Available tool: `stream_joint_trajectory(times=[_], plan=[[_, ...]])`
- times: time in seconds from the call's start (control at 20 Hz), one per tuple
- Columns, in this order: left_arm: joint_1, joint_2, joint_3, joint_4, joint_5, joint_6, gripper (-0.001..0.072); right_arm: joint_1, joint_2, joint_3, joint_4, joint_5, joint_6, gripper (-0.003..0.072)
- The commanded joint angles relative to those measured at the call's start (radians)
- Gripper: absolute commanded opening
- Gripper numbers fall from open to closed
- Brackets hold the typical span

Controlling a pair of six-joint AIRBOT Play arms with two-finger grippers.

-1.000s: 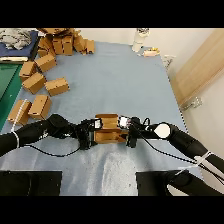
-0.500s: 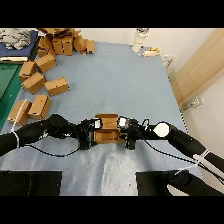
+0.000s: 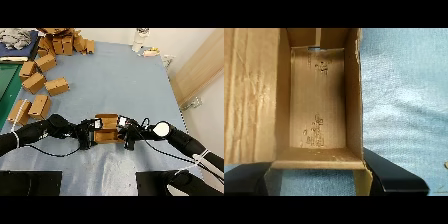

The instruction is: Fold the box.

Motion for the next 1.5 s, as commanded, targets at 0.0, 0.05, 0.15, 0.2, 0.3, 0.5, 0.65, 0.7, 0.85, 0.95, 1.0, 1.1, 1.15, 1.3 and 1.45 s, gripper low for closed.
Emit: stream_joint_trajectory(times=[0.0,0.05,0.15,0.2,0.3,0.5,0.65,0.7,0.85,0.95,1.0,1.1,1.15,1.3,1.45], plan=[[0.001,0.001,0.0,0.0,0.0,0.0,0.0463,0.001,-0.001,0.001,0.017,0.0,-0.017,0.0151],[0.001,0.001,0.0,0.0,0.0,0.0,0.0463,0.001,-0.004,0.001,0.022,-0.001,-0.017,0.0151],[0.001,0.001,0.0,0.0,0.0,0.0,0.0462,0.001,-0.026,0.001,0.059,0.0,-0.034,0.0151],[0.001,0.0,0.0,0.0,0.0,0.0,0.0463,0.001,-0.038,0.001,0.086,0.0,-0.065,0.0151],[0.001,0.0,0.0,0.0,0.0,0.0,0.0463,0.001,-0.055,0.001,0.13,0.0,-0.13,0.0151],[0.001,0.0,0.0,0.0,0.0,0.0,0.0463,0.001,-0.056,0.001,0.13,-0.015,-0.136,0.0155],[0.001,0.0,0.0,0.0,0.0,0.0,0.0462,0.001,-0.068,0.001,0.143,-0.014,-0.136,0.0355],[0.001,0.0,0.0,0.0,0.0,0.0,0.0463,0.001,-0.074,0.001,0.157,-0.014,-0.136,0.0355],[0.001,0.001,0.0,0.0,0.0,0.0,0.0463,0.001,-0.08,0.001,0.165,-0.014,-0.136,0.0355],[0.001,0.0,0.0,0.0,0.0,0.0,0.0463,0.001,-0.08,0.001,0.165,-0.013,-0.136,0.0377],[0.001,0.0,0.0,0.0,0.0,0.0,0.0463,0.001,-0.08,0.001,0.165,-0.01,-0.136,0.042],[0.001,0.0,0.0,0.0,0.0,0.0,0.0463,0.001,-0.08,0.001,0.165,-0.007,-0.136,0.0426],[0.001,0.001,0.0,0.0,0.0,0.0,0.0463,0.001,-0.08,0.001,0.165,-0.007,-0.136,0.0426],[0.001,0.0,0.0,0.0,0.0,0.0,0.0463,0.001,-0.08,0.001,0.165,-0.007,-0.136,0.0513],[0.001,0.001,0.0,0.0,0.0,0.0,0.0463,0.001,-0.08,0.001,0.164,-0.007,-0.136,0.0533]])
